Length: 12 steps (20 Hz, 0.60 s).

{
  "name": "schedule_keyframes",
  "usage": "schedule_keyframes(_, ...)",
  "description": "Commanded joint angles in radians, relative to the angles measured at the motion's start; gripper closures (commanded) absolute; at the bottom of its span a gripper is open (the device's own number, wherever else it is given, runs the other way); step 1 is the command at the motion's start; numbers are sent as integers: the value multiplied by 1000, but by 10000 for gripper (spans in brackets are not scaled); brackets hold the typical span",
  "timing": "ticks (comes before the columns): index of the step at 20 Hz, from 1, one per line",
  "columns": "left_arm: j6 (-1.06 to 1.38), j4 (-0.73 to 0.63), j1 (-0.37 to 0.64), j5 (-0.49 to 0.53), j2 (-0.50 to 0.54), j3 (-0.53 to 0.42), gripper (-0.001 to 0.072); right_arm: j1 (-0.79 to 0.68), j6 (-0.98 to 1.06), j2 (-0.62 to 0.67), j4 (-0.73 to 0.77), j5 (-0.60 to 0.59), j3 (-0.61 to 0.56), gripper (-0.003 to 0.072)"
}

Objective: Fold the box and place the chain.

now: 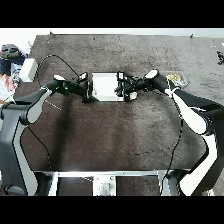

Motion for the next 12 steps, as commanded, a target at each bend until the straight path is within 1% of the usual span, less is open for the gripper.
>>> schedule_keyframes(1,-2,0,0,1,0,0,305,7,-24,0,-12,-16,0,451)
schedule_keyframes(2,-2,0,0,1,0,0,306,1,-24,0,-17,-16,0,366)
schedule_keyframes(3,-2,-1,0,1,0,0,306,-5,-24,0,-16,-16,0,183)
schedule_keyframes(9,-2,0,0,1,0,0,306,-11,-24,0,-16,-16,0,176)
schedule_keyframes(10,-2,0,0,1,0,0,306,-11,-24,0,-16,-16,0,127)
schedule_keyframes(11,-2,0,0,1,0,0,306,-11,-24,0,-16,-17,0,5)
schedule_keyframes(12,-2,0,0,1,0,0,306,-11,-22,0,-16,-16,0,-15)
